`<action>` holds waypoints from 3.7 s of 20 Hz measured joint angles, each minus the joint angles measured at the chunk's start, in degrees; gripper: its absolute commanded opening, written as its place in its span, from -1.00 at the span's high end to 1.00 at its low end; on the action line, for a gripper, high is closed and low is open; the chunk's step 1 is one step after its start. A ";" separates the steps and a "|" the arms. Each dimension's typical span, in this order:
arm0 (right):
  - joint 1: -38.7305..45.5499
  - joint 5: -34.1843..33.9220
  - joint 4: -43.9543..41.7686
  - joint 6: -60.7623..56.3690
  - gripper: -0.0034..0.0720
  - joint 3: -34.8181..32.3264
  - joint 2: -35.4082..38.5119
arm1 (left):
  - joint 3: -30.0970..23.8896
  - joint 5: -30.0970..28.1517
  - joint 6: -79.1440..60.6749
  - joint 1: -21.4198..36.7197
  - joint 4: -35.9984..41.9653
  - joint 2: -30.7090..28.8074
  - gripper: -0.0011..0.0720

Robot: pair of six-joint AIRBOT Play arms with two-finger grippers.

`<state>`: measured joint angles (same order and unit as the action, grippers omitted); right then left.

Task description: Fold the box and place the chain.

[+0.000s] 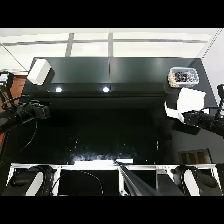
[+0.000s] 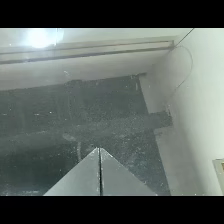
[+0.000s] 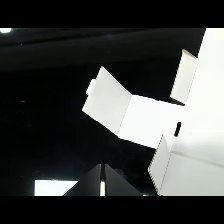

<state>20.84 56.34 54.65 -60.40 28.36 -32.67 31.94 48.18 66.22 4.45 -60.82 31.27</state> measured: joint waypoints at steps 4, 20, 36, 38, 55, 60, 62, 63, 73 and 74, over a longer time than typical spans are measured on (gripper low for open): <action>0.00 0.00 0.00 0.00 0.79 0.00 0.00 | 0.00 0.00 0.00 0.00 0.00 0.00 0.88; 0.00 -2.97 -2.80 -0.63 -0.96 0.00 0.00 | 0.00 -0.31 0.00 0.00 0.52 -0.02 0.88; 28.89 -3.04 15.58 -22.80 -0.96 26.69 -34.69 | -0.04 -6.99 1.27 -0.07 5.84 1.68 -0.95; 32.92 3.80 17.20 -22.67 -0.96 33.35 -42.36 | -0.04 -6.99 1.49 -0.07 7.54 2.99 -0.95; 38.88 30.67 -2.43 -1.60 0.08 49.00 -71.54 | -0.04 -8.37 1.73 -7.91 15.82 12.46 -0.95; 38.93 33.64 -4.33 0.81 0.77 49.09 -71.91 | -0.04 -9.07 1.73 -8.15 16.72 12.61 -0.95; 38.93 34.64 -4.81 1.81 0.77 48.68 -71.01 | -0.04 -9.09 1.73 -8.15 16.79 12.61 -0.95; 38.93 34.88 -4.85 2.34 0.78 48.11 -70.18 | -0.04 -9.11 1.73 -8.15 16.83 12.61 -0.95; 27.41 32.28 -10.84 4.87 0.78 30.29 -53.27 | -0.04 -7.21 1.16 -8.15 16.87 12.61 -0.95; 24.72 31.91 -10.78 4.42 0.78 28.46 -51.23 | -0.04 -7.10 0.92 -8.15 16.85 12.68 -0.95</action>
<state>45.56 88.25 43.88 -55.99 56.82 -83.90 31.90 41.08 67.13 -3.70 -43.97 43.94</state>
